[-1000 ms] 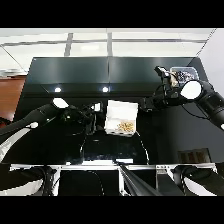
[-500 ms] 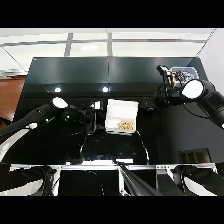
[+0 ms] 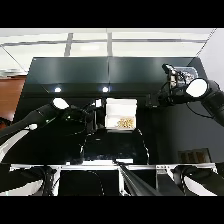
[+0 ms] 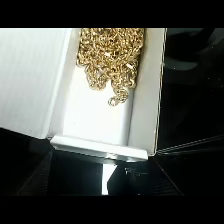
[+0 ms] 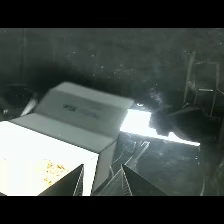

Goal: Fold the box and place the chain.

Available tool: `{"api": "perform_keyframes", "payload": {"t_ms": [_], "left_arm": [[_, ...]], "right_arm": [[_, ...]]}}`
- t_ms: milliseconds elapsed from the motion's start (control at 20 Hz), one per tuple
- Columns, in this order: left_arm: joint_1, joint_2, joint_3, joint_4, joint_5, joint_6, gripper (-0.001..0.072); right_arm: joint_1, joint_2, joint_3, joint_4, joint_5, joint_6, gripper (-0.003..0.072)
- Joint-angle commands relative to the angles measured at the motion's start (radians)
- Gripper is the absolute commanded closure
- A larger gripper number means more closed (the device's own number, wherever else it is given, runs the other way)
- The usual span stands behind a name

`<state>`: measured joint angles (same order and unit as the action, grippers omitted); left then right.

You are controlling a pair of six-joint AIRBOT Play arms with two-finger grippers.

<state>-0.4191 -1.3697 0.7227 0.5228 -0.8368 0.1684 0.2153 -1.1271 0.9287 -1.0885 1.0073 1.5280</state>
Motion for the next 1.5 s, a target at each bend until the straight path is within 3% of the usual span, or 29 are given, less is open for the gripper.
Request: {"api": "perform_keyframes", "payload": {"t_ms": [0,150,600,1450], "left_arm": [[0.005,0.0,0.002,0.005,0.021,0.015,-0.0002],[0.024,-0.008,0.014,0.057,-0.043,0.12,0.0005],[0.026,-0.077,0.102,0.063,-0.117,0.117,0.0009],[0.018,-0.108,0.103,0.008,-0.11,0.116,0.0009]], "right_arm": [[-0.003,0.0,0.0,-0.006,-0.002,0.0,0.0402],[-0.003,0.0,0.0,-0.006,-0.002,0.001,0.0401],[-0.002,0.0,0.0,-0.005,-0.001,0.001,0.0402],[-0.002,0.0,0.0,-0.005,0.001,0.001,0.0402]]}}
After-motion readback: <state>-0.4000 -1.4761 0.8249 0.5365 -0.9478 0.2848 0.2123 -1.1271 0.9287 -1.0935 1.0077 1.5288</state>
